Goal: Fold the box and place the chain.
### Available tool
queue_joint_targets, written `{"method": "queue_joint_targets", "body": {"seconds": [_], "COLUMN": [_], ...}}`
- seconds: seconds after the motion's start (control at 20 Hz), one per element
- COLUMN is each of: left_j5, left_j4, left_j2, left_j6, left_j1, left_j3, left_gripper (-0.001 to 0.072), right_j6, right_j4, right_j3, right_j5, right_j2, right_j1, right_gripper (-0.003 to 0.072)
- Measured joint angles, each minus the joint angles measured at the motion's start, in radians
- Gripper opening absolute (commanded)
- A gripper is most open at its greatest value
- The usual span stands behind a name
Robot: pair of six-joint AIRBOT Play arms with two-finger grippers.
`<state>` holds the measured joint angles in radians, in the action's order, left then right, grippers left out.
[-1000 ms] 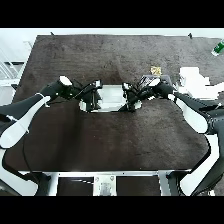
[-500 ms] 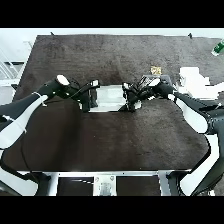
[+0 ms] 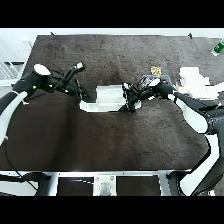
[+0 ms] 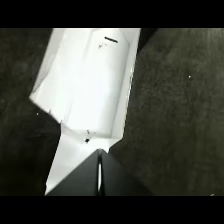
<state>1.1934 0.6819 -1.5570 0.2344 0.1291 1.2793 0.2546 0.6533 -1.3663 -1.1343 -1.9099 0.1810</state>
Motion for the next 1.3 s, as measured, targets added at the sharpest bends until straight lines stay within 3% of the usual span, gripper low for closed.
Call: {"method": "queue_joint_targets", "body": {"seconds": [0.25,0.55,0.9,1.3], "left_j5": [-0.095,-0.162,-0.119,-0.134], "left_j4": [0.017,0.176,0.185,0.050], "left_j2": [0.094,0.125,0.104,-0.053], "left_j6": [0.375,0.796,0.870,0.787], "left_j1": [-0.013,-0.043,-0.147,-0.152], "left_j3": [-0.070,-0.106,-0.124,-0.162], "left_gripper": [0.0016,0.0016,0.0016,0.0016], "right_j6": [0.000,0.001,0.001,0.001], "right_j4": [0.000,0.000,0.000,0.000], "right_j3": [0.000,0.000,0.000,0.000], "right_j5": [0.000,0.000,0.000,0.000], "right_j2": [0.000,0.000,0.000,0.000], "right_j1": [0.000,0.000,0.000,0.000], "right_gripper": [0.0455,0.0455,0.0455,0.0455]}}
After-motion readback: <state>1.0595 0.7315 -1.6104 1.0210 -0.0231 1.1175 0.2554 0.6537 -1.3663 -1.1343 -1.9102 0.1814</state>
